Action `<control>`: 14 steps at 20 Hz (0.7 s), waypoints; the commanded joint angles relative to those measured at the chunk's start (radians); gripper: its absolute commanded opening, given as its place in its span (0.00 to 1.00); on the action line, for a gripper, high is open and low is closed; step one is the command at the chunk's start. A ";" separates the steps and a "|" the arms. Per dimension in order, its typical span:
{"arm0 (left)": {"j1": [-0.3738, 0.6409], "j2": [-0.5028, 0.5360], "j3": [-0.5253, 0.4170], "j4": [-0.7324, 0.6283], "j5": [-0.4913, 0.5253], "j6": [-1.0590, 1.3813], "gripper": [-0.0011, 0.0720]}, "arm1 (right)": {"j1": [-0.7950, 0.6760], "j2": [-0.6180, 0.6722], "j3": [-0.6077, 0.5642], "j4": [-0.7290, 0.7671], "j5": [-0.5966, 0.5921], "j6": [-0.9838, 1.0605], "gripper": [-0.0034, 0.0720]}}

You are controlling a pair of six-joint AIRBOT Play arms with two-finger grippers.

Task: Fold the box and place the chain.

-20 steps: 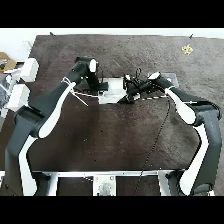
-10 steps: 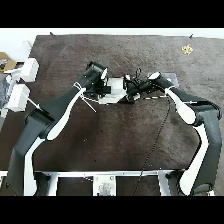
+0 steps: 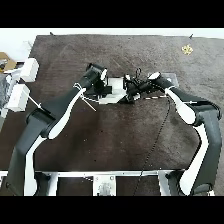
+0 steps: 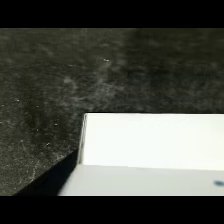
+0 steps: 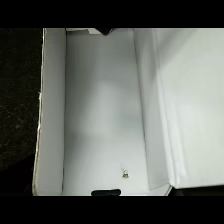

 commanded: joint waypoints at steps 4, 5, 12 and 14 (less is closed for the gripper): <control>0.010 -0.001 0.000 0.013 -0.027 0.002 0.03 | 0.001 -0.001 0.000 0.000 0.000 0.000 0.64; 0.010 -0.001 0.000 0.013 -0.030 0.002 0.03 | 0.001 -0.001 0.000 0.000 0.000 0.000 0.64; 0.010 0.029 0.000 0.005 0.011 0.163 0.88 | 0.001 -0.001 0.000 0.000 0.000 0.000 0.64; 0.010 0.056 0.002 -0.007 -0.010 0.167 0.88 | 0.001 -0.001 0.000 0.000 0.000 0.000 0.64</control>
